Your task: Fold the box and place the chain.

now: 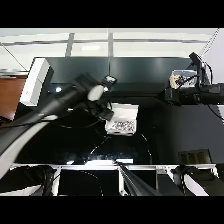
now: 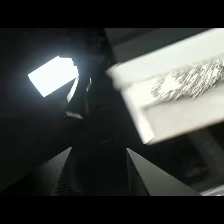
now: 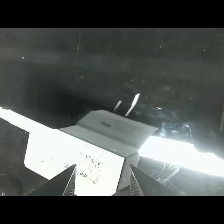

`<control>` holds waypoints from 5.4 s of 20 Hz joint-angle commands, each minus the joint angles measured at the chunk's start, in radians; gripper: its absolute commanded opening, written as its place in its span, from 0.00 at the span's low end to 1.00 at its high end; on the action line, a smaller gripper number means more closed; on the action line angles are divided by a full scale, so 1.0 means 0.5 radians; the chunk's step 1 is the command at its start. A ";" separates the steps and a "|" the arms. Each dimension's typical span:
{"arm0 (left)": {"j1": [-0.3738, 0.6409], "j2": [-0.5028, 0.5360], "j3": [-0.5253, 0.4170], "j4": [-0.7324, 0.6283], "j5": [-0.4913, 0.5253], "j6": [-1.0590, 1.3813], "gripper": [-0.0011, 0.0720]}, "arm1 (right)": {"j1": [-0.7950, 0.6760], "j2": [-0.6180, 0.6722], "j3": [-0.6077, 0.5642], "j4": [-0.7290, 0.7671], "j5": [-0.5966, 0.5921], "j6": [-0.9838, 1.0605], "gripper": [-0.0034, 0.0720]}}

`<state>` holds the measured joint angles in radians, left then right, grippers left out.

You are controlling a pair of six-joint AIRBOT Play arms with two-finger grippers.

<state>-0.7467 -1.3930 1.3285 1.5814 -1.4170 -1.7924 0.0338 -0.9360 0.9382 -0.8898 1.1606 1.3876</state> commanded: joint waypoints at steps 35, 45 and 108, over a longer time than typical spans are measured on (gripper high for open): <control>0.837 -0.193 -1.008 -2.084 0.711 4.302 0.99 | -0.142 0.001 0.002 -0.107 0.133 0.089 0.56; 0.706 -0.194 -0.999 -2.007 0.858 4.188 0.99 | -0.141 0.001 0.001 -0.107 0.132 0.089 0.56; 0.558 -0.205 -1.000 -2.062 0.958 3.898 0.57 | -0.056 -0.075 0.001 -0.172 -0.070 -0.032 1.00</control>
<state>-0.4675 -1.4948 0.8291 0.5453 -0.9379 0.1555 -0.0181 -0.9504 0.9382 -0.9707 1.1603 1.3998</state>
